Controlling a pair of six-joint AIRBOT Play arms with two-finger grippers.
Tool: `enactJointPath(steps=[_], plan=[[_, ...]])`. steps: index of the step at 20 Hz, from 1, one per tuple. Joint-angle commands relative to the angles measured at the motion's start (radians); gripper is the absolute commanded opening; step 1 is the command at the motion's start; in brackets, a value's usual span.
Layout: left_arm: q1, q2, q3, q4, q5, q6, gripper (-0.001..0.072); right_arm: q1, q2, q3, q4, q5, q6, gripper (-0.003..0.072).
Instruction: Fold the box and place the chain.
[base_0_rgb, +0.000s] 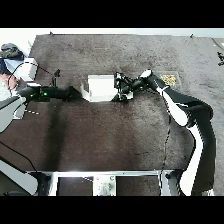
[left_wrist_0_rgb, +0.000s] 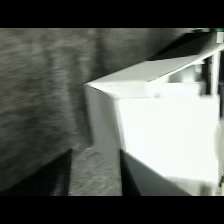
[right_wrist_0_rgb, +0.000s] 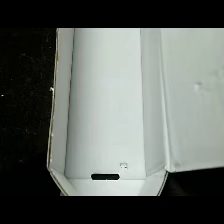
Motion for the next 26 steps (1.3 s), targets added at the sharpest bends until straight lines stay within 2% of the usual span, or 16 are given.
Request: enactJointPath(steps=[1, 5, 8, 10, 15, 17, 19, 22, 26], plan=[[-0.005, 0.0, 0.001, -0.056, -0.043, 0.048, 0.0328, 0.0, 0.0, 0.001, 0.0, 0.0, 0.0, 0.0522], [-0.012, 0.002, 0.004, -0.069, -0.053, 0.046, 0.0329, 0.0, 0.0, 0.001, 0.0, 0.0, 0.0, 0.0522], [-0.049, 0.002, 0.04, -0.052, -0.055, 0.036, 0.0332, 0.0, 0.0, 0.001, 0.0, 0.0, 0.0, 0.0522], [-0.078, 0.002, 0.064, -0.009, -0.04, -0.01, 0.0381, 0.0, 0.0, 0.001, 0.0, 0.0, 0.0, 0.0522], [-0.093, 0.008, 0.087, 0.007, -0.042, -0.04, 0.0383, 0.0, 0.0, 0.001, 0.0, 0.0, 0.0, 0.0522], [-0.093, 0.023, 0.088, 0.021, -0.026, -0.061, 0.0423, 0.0, 0.0, 0.001, 0.0, 0.0, 0.0, 0.0523], [-0.095, 0.043, 0.088, 0.048, -0.005, -0.077, 0.0423, 0.0, 0.0, 0.001, 0.0, 0.0, 0.0, 0.0522], [-0.13, 0.06, 0.096, 0.146, 0.043, -0.194, 0.0423, 0.0, 0.0, 0.001, 0.0, 0.0, 0.0, 0.0522], [-0.189, 0.06, 0.172, 0.31, 0.062, -0.336, 0.0423, 0.0, 0.0, 0.001, 0.0, 0.0, 0.0, 0.0522]])
